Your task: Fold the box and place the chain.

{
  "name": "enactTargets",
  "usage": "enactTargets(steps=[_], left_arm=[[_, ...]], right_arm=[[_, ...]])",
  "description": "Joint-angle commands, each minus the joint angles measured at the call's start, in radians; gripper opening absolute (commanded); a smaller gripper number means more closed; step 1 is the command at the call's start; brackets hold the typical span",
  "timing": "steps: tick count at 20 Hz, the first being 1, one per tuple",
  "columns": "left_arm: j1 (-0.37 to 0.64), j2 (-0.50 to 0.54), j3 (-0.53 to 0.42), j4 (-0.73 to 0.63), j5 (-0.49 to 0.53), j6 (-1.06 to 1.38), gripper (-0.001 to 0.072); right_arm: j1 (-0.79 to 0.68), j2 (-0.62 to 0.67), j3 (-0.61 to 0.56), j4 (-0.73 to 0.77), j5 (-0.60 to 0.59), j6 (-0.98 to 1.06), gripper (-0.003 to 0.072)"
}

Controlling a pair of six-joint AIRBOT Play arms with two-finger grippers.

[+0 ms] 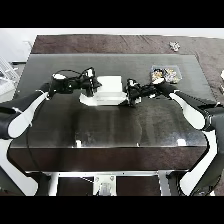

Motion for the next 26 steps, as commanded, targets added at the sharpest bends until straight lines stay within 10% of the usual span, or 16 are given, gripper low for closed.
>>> enactTargets(steps=[1,4,5,6,7,13,26], left_arm=[[0.027,0.082,0.005,0.04,-0.072,-0.051,0.0021],[0.095,0.138,0.005,0.082,-0.215,-0.135,0.0023],[0.119,0.146,0.005,0.118,-0.282,-0.152,0.0125],[0.143,0.148,0.005,0.156,-0.318,-0.202,0.0512],[0.16,0.148,0.005,0.183,-0.305,-0.307,0.0654],[0.125,0.147,0.003,0.488,-0.305,-0.491,0.0653],[0.09,0.039,0.004,0.454,-0.289,-0.491,0.0654]], right_arm=[[0.001,0.0,0.0,0.001,0.0,0.0,0.0591],[0.001,0.0,0.0,0.001,0.0,0.0,0.0591],[0.001,0.0,0.0,0.001,0.0,0.0,0.0591],[0.001,0.0,0.0,0.001,0.0,0.0,0.059],[0.001,0.0,0.0,0.001,0.0,0.0,0.059],[0.001,0.0,0.0,0.001,0.0,0.0,0.0591],[0.001,0.0,0.0,0.001,0.0,0.0,0.0591]])
